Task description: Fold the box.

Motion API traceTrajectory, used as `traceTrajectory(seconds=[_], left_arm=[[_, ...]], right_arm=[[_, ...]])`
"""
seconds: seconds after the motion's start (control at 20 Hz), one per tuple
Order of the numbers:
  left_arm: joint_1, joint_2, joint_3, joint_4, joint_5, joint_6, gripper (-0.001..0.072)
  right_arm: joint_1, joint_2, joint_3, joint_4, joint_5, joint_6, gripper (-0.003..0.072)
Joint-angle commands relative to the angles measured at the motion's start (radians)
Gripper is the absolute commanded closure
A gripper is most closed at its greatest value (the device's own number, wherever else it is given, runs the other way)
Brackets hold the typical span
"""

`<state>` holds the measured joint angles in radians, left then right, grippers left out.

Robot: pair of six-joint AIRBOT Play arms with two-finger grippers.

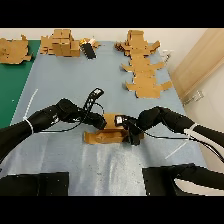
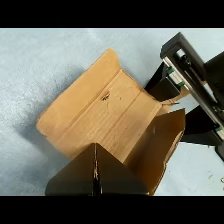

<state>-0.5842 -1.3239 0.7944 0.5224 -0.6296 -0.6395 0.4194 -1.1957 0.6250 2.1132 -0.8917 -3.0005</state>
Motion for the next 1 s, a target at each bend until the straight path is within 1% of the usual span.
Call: traceTrajectory(seconds=[0.0, 0.15, 0.4, 0.5, 0.65, 0.75, 0.85, 0.95], left_arm=[[0.000, -0.037, 0.000, 0.001, -0.047, 0.000, 0.0698], [0.000, -0.054, 0.000, 0.001, -0.063, 0.000, 0.0697], [0.000, -0.051, 0.003, 0.001, -0.068, 0.012, 0.0698], [0.000, -0.029, 0.003, 0.001, -0.048, 0.068, 0.0698], [0.000, 0.040, 0.002, 0.013, 0.007, 0.170, 0.0698], [0.000, 0.084, 0.002, 0.075, 0.027, 0.184, 0.0698], [0.000, 0.118, 0.000, 0.160, 0.019, 0.183, 0.0699], [-0.001, 0.155, -0.017, 0.207, 0.016, 0.190, 0.0699]], right_arm=[[0.000, -0.001, 0.001, -0.001, 0.000, 0.000, 0.0235], [0.000, -0.001, 0.001, -0.001, 0.000, 0.000, 0.0234], [0.000, -0.001, 0.001, -0.001, 0.000, 0.000, 0.0235], [0.000, -0.001, 0.001, -0.001, 0.000, 0.000, 0.0235], [0.000, -0.001, 0.001, -0.001, -0.001, 0.000, 0.0234], [0.000, -0.001, 0.001, -0.001, -0.001, 0.000, 0.0234], [0.000, -0.001, 0.001, -0.001, -0.005, 0.000, 0.0234], [0.000, -0.001, 0.001, -0.001, -0.005, 0.000, 0.0234]])
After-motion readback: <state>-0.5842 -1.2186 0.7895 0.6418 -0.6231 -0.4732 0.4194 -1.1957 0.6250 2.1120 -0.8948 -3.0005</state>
